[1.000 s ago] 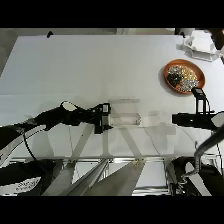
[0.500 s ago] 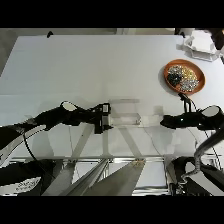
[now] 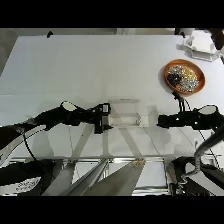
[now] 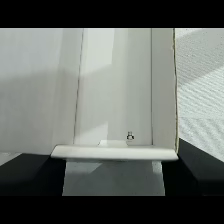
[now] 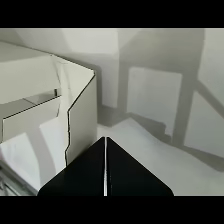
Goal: Fold the box and place the chain.
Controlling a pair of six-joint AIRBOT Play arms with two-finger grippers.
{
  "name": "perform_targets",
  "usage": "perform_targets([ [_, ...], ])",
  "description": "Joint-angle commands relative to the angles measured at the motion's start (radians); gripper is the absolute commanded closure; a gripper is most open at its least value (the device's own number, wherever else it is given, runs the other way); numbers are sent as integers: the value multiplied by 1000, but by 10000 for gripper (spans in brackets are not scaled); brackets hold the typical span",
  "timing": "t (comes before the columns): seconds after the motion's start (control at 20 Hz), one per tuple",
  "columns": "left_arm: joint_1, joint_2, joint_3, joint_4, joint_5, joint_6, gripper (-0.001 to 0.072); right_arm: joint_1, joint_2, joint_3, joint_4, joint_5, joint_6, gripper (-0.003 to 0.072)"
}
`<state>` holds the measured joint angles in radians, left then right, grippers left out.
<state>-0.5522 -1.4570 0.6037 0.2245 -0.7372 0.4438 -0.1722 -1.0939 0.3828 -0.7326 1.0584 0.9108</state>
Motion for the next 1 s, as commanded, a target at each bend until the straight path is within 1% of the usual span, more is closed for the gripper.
perform_targets([
  [0.0,0,0,0,0,0,0,300,79,-1,-1,8,-69,1,673],
  [0.2,0,0,0,0,0,0,300,142,-1,-1,20,-135,5,672],
  [0.45,0,0,0,0,0,0,300,146,5,0,156,-130,-60,672],
  [0.55,0,0,0,0,0,0,300,146,24,0,152,-128,-60,667],
  [0.65,0,0,0,0,0,0,300,146,38,0,150,-127,-55,563],
  [0.95,0,0,0,0,0,0,300,146,76,0,160,-76,-56,555],
])
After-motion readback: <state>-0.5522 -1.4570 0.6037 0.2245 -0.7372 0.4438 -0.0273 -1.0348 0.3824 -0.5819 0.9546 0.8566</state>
